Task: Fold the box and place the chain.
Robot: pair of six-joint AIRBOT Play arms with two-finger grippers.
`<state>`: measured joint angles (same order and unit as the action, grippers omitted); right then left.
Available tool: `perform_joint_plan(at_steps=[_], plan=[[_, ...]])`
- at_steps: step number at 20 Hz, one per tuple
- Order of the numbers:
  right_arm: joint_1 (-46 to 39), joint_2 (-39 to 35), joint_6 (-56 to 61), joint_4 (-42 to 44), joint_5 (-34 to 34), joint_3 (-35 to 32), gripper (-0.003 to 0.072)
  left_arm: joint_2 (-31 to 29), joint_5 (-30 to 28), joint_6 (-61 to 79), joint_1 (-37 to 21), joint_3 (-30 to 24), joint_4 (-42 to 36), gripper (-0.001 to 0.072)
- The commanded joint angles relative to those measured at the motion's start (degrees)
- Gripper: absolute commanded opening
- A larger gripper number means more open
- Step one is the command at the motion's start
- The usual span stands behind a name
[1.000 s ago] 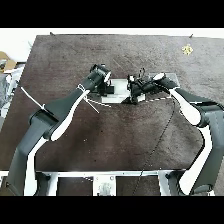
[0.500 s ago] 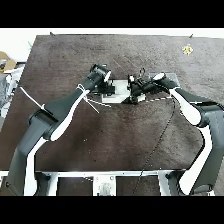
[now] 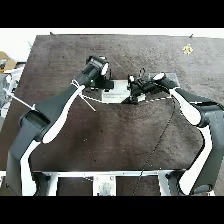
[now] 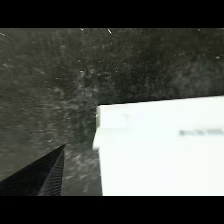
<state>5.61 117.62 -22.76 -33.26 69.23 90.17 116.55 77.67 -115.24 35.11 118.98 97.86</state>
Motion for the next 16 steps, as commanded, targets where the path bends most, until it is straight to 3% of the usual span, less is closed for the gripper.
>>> perform_joint_plan(at_steps=[1, 4, 6, 11, 16], plan=[[0.0, 0.0, 0.1, 0.0, 0.0, 0.0, 0.0439, -3.4, -0.3, 17.0, 0.0, 0.2, 2.6, 0.0445], [0.0, 0.0, 0.1, 0.0, 0.0, 0.0, 0.0439, -5.4, -1.7, 25.9, -0.7, 0.1, 1.7, 0.0445], [0.0, 0.0, 0.1, 0.0, 0.0, 0.0, 0.0439, -6.4, -3.2, 31.7, -2.6, 0.0, -3.1, 0.0445], [0.0, 0.0, 0.1, 0.0, 0.0, 0.0, 0.0439, -6.2, -5.1, 57.2, -12.9, -1.3, -27.2, 0.0445], [0.0, 0.0, 0.1, 0.0, 0.0, 0.0, 0.0439, -5.5, -3.3, 91.7, -24.5, -8.8, -54.9, 0.0443]])
